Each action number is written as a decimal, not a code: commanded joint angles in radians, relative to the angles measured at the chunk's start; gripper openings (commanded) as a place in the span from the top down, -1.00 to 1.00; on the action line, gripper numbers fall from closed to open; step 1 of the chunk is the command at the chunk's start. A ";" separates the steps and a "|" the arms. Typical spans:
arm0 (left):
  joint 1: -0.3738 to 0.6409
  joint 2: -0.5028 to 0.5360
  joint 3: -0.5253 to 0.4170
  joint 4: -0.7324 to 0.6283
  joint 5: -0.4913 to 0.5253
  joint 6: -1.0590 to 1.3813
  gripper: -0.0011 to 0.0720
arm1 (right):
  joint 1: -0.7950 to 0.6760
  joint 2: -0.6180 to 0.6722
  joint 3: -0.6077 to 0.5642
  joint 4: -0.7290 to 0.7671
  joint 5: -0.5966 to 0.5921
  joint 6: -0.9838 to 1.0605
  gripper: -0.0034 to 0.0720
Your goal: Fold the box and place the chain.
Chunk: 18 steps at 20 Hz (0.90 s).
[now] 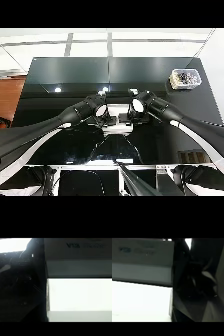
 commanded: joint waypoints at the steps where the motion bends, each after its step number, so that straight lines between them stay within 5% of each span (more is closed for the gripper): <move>1: 0.001 0.000 0.000 0.000 -0.001 -0.002 0.89 | -0.009 0.027 0.071 -0.056 0.128 -0.082 0.24; 4: 0.001 0.000 0.000 0.000 -0.001 -0.002 0.89 | -0.011 0.135 0.106 -0.193 0.220 -0.171 0.24; 6: 0.001 0.000 0.000 0.000 0.000 -0.002 0.89 | -0.011 0.244 0.100 -0.439 0.256 -0.187 0.24; 8: 0.001 0.000 0.000 0.000 0.001 -0.002 0.89 | -0.050 0.324 0.069 -0.674 0.238 -0.187 0.24; 10: 0.001 -0.002 0.000 0.000 0.002 -0.002 0.89 | -0.163 0.343 0.018 -0.752 0.152 -0.187 0.24; 12: 0.001 -0.003 0.000 0.001 0.010 -0.002 0.89 | -0.327 0.334 -0.057 -0.719 -0.053 -0.132 0.24; 13: 0.001 -0.003 0.000 0.000 0.016 -0.002 0.89 | -0.418 0.325 -0.102 -0.694 -0.185 -0.037 0.01; 14: 0.001 -0.003 0.000 0.000 0.023 -0.002 0.89 | -0.503 0.304 -0.132 -0.644 -0.300 -0.001 -0.75; 16: 0.001 -0.003 0.000 0.000 0.023 -0.002 0.88 | -0.661 0.216 -0.132 -0.450 -0.475 -0.015 -0.89; 18: 0.001 -0.003 0.000 0.000 0.024 -0.002 0.89 | -0.774 0.098 -0.048 -0.228 -0.518 -0.064 -0.91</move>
